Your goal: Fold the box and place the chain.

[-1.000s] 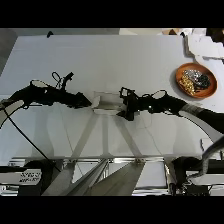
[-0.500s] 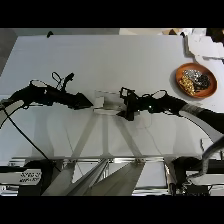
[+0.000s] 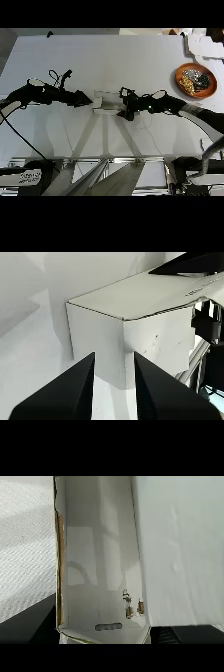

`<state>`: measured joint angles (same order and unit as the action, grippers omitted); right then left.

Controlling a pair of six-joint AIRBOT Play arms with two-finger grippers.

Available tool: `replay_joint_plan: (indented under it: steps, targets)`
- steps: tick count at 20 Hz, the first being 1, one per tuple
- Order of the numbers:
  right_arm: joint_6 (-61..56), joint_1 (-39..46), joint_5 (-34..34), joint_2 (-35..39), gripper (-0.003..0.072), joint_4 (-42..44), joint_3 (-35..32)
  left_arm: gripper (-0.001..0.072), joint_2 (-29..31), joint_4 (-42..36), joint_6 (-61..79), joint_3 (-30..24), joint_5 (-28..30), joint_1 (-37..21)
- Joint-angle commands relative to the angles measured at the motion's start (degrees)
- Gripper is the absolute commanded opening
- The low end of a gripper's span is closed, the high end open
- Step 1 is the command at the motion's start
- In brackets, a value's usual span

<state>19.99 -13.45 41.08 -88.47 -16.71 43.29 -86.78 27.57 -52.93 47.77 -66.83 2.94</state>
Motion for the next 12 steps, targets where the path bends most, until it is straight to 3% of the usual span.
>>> replay_joint_plan:
  steps: [1,3,7,12]
  targets:
    - [0.0,0.0,0.1,0.0,0.0376,0.0,0.0,0.0280,0.2,0.1,0.0,0.0,0.1,0.0]
    - [0.0,0.0,0.1,0.0,0.0376,0.0,0.0,0.0317,0.2,0.1,0.0,0.0,-0.1,0.5]
    - [0.0,0.0,0.1,0.0,0.0376,0.0,0.0,0.0609,0.2,0.4,1.3,0.0,2.1,4.3]
    - [0.0,0.0,0.1,0.0,0.0376,0.0,0.0,0.0611,0.2,0.4,4.6,0.0,5.1,7.1]
